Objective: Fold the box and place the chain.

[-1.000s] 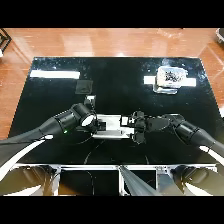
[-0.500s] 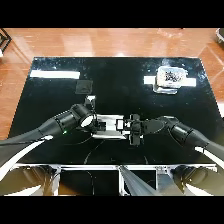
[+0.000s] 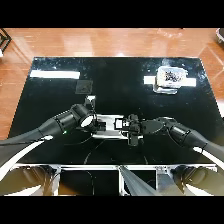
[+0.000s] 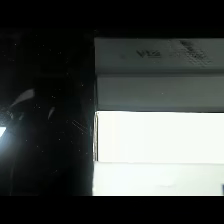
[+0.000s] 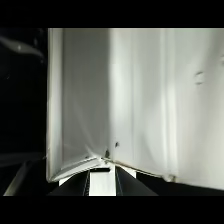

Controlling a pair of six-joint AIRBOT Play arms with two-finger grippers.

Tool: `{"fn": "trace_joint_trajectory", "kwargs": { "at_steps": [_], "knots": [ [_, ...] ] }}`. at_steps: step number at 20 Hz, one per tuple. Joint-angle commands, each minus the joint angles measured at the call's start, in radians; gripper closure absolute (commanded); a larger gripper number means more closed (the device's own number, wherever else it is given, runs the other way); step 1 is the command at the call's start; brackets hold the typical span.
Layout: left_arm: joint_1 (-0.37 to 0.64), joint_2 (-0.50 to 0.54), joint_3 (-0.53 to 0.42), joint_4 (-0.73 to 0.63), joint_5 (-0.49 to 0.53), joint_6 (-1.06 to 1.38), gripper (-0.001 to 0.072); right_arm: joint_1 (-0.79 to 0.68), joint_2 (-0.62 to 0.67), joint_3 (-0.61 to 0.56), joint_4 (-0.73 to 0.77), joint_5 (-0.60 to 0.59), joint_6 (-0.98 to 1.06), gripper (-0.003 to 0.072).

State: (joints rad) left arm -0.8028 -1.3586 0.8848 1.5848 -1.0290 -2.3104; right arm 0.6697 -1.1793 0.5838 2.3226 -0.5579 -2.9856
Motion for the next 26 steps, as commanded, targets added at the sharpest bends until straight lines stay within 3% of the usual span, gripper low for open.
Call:
{"fn": "trace_joint_trajectory", "kwargs": {
  "at_steps": [1, 5, 7, 11, 12, 14, 15, 17, 22, 24, 26],
  "knots": [
    [0.000, -0.003, 0.000, -0.006, 0.013, 0.000, 0.0690, 0.016, -0.013, 0.001, 0.046, 0.055, 0.008, 0.0509],
    [0.000, -0.017, -0.001, -0.028, 0.019, 0.000, 0.0690, 0.043, -0.025, 0.001, 0.051, 0.112, 0.050, 0.0507],
    [0.001, -0.018, -0.001, -0.031, 0.019, 0.000, 0.0690, 0.043, -0.027, 0.001, 0.050, 0.113, 0.050, 0.0301],
    [0.001, -0.018, -0.001, -0.034, 0.015, 0.000, 0.0690, 0.043, -0.027, 0.001, 0.039, 0.109, 0.050, 0.0322],
    [0.001, -0.018, -0.001, -0.034, 0.015, 0.000, 0.0690, 0.043, -0.027, 0.001, 0.039, 0.105, 0.050, 0.0457],
    [0.001, -0.018, -0.001, -0.034, 0.014, 0.000, 0.0690, 0.041, -0.024, 0.001, 0.017, 0.100, 0.069, 0.0635],
    [0.001, -0.018, -0.001, -0.034, 0.011, 0.000, 0.0690, 0.032, -0.011, 0.001, -0.025, 0.098, 0.136, 0.0670],
    [0.001, -0.018, -0.001, -0.034, 0.002, 0.000, 0.0690, -0.034, 0.043, 0.001, -0.141, 0.023, 0.330, 0.0671],
    [0.001, -0.018, -0.001, -0.053, -0.003, 0.014, 0.0690, -0.393, 0.317, 0.042, -0.222, -0.432, 0.892, 0.0670],
    [0.001, -0.018, -0.001, -0.053, -0.003, 0.014, 0.0690, -0.553, 0.373, 0.026, -0.301, -0.489, 1.103, 0.0670],
    [0.001, -0.018, -0.001, -0.053, -0.003, 0.014, 0.0690, -0.689, 0.365, -0.043, -0.226, -0.500, 1.245, 0.0670]
  ]
}}
